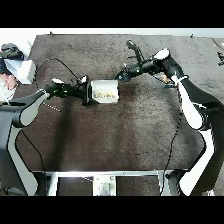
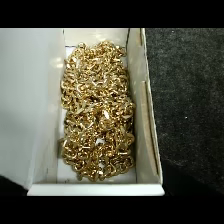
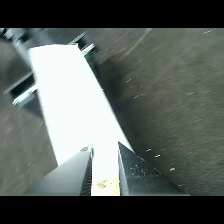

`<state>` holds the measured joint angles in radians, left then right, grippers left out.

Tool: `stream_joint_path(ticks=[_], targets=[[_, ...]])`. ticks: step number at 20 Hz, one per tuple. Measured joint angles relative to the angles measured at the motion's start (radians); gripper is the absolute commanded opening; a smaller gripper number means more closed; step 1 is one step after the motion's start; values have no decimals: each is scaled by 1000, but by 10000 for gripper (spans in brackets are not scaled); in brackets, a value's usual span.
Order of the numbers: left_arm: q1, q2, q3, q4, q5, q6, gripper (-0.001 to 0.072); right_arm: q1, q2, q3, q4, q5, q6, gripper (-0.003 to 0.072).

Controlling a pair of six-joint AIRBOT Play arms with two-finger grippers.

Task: Fold the box and place the chain.

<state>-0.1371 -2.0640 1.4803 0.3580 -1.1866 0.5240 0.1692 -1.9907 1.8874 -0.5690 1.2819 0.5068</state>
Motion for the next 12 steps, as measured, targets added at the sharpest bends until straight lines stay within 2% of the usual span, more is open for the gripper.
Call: stream_joint_path(ticks=[10, 12], targets=[[0, 0, 0, 0, 0, 0, 338, 56, 2, 0, -55, 109, -111, 179], [0, 0, 0, 0, 0, 0, 338, 74, 2, 0, -73, 114, -164, 284]])
